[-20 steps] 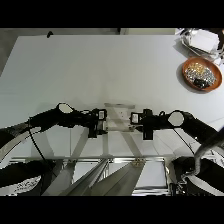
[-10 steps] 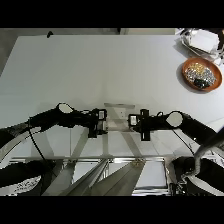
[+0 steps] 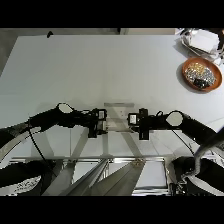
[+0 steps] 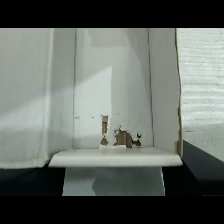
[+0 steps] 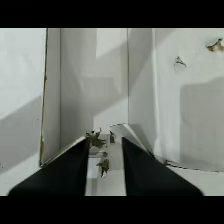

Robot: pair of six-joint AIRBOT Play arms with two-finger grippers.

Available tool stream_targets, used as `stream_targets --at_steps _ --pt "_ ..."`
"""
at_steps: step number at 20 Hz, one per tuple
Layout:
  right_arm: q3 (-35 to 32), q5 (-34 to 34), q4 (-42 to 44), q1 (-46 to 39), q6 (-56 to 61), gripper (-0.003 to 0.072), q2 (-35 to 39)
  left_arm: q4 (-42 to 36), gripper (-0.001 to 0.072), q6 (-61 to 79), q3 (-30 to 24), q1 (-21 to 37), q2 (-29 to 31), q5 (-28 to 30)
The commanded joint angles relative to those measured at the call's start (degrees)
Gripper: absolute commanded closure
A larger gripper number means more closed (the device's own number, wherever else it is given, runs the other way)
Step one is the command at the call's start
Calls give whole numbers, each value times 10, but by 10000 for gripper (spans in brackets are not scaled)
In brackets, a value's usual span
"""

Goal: Fold the box and place the chain.

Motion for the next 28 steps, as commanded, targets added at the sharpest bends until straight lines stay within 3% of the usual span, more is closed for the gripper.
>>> stream_targets --at_steps 1,2,5,6,10,15,19,22,26,28 --pt "0 -1 4 0 -1 282 0 0 499 0 0 0 0 0" --pt "0 -1 4 0 0 243 0 0 499 0 0 0 0 0" --pt "0 -2 3 0 0 248 0 0 499 0 0 0 0 0" --pt "0 -2 0 0 4 282 0 0 499 0 0 0 0 0" --pt "0 9 -103 -16 120 671 47 0 499 0 0 0 0 0" --pt "0 72 -200 -79 335 671 181 0 499 0 0 0 0 0" --pt "0 169 -304 -123 643 670 268 0 499 0 0 0 0 0" --pt "0 243 -342 -176 760 670 266 0 499 0 0 0 0 0" --pt "0 223 -328 -226 796 670 220 0 499 0 0 0 0 0" --pt "0 209 -263 -226 793 670 179 0 499 0 0 0 0 0"
